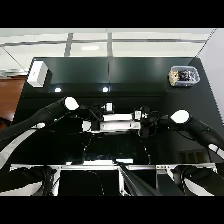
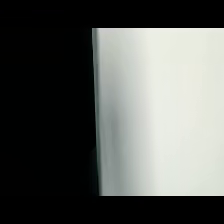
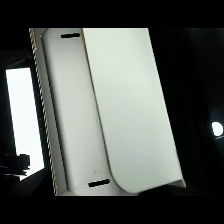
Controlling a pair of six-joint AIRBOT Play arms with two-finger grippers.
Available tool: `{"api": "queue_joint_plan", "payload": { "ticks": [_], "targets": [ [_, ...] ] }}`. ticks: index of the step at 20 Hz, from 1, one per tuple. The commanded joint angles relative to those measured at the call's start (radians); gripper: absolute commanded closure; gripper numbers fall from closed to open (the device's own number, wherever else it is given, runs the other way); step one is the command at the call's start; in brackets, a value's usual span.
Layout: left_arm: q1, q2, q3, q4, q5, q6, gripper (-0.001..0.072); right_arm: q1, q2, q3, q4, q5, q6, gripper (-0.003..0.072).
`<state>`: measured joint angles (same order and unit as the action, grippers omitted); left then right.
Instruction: Fold the box and place the chain.
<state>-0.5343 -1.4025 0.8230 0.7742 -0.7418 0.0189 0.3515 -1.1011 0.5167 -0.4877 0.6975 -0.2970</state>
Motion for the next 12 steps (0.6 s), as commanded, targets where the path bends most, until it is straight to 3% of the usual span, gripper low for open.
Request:
{"api": "queue_joint_plan", "payload": {
  "ticks": [1, 12],
  "targets": [
    [0.000, 0.000, 0.001, -0.001, 0.001, -0.001, 0.0684, -0.034, -0.068, 0.001, 0.072, 0.064, -0.122, 0.0002],
    [0.000, 0.000, 0.001, -0.001, 0.001, -0.001, 0.0684, -0.031, -0.138, 0.005, 0.066, 0.060, -0.128, 0.0002]
  ]
}}
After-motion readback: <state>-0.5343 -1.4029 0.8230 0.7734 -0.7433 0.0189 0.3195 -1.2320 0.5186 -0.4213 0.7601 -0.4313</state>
